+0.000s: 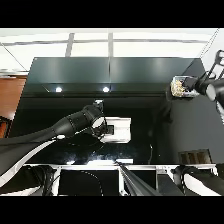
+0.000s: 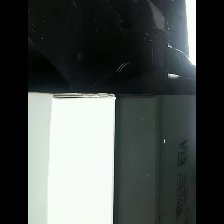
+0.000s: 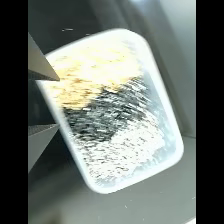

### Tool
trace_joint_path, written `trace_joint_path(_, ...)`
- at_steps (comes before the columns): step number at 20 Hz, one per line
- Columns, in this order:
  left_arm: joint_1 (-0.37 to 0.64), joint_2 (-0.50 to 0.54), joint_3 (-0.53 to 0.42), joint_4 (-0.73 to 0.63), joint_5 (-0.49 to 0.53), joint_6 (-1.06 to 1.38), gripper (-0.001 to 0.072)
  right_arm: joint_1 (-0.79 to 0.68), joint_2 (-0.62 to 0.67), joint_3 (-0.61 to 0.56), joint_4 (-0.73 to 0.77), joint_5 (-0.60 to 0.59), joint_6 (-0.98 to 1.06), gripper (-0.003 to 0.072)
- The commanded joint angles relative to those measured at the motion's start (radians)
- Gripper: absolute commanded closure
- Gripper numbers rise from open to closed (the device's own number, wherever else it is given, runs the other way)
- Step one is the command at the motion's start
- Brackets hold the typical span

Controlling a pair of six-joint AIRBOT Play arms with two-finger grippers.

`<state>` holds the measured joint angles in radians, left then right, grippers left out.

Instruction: Fold the box and place the chain.

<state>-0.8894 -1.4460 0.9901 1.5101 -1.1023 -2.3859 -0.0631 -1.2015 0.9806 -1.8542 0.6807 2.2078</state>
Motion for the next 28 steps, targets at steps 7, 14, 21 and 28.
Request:
trace_joint_path(7,0.000,0.000,0.000,0.000,-0.007,0.000,0.0678,-0.118,-0.446,0.474,0.444,0.350,-0.121,-0.0007)
trace_joint_path(14,0.000,0.000,0.000,0.000,-0.006,0.000,0.0678,-0.161,-0.520,0.496,0.526,0.374,0.029,-0.0003)
trace_joint_path(21,0.000,0.000,0.000,0.000,-0.006,0.000,0.0679,-0.151,-0.571,0.496,0.584,0.357,0.043,0.0133)
trace_joint_path(28,0.000,0.000,0.000,0.000,-0.005,0.000,0.0679,-0.151,-0.563,0.497,0.587,0.421,-0.157,0.0678)
